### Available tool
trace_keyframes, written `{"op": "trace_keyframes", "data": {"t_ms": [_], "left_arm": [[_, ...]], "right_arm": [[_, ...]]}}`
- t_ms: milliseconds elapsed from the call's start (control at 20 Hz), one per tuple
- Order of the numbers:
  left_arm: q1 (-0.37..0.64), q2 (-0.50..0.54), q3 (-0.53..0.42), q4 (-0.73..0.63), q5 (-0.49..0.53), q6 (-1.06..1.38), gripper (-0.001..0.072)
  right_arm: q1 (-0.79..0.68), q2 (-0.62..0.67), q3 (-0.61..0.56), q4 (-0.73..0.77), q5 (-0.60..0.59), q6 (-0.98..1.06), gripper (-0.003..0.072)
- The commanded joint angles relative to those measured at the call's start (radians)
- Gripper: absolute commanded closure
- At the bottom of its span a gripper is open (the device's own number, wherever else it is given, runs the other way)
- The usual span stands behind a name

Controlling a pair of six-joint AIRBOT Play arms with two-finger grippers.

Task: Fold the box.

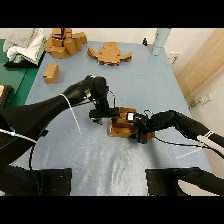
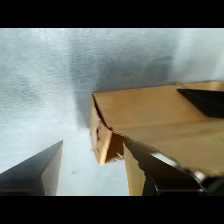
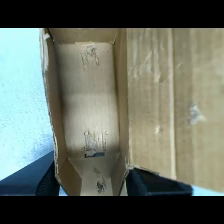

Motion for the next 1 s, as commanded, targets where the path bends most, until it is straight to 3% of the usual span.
{"op": "trace_keyframes", "data": {"t_ms": [0, 100, 150, 200, 250, 550, 850, 950], "left_arm": [[0.074, 0.001, 0.005, -0.166, -0.025, 0.128, 0.0144], [0.120, 0.001, 0.005, -0.192, -0.064, 0.178, 0.0146], [0.141, 0.001, 0.005, -0.195, -0.092, 0.211, 0.0314], [0.159, 0.001, 0.004, -0.195, -0.125, 0.261, 0.0610], [0.171, 0.001, 0.004, -0.195, -0.149, 0.319, 0.0700], [0.182, 0.030, -0.048, -0.192, -0.169, 0.715, 0.0702], [0.325, 0.251, -0.375, -0.213, -0.146, 1.017, 0.0701], [0.349, 0.295, -0.445, -0.258, -0.116, 1.203, 0.0700]], "right_arm": [[0.000, 0.000, 0.001, 0.000, 0.000, 0.000, 0.0162], [0.000, 0.000, 0.001, 0.000, 0.000, 0.000, 0.0162], [0.000, 0.000, 0.001, 0.000, 0.000, 0.000, 0.0162], [0.000, 0.000, 0.001, 0.000, 0.000, 0.000, 0.0162], [0.000, 0.000, 0.001, 0.000, 0.000, 0.000, 0.0162], [0.000, 0.000, 0.001, 0.000, 0.000, 0.000, 0.0162], [0.000, 0.000, 0.001, 0.000, 0.000, 0.000, 0.0162], [0.000, 0.000, 0.001, 0.000, 0.000, 0.000, 0.0161]]}}
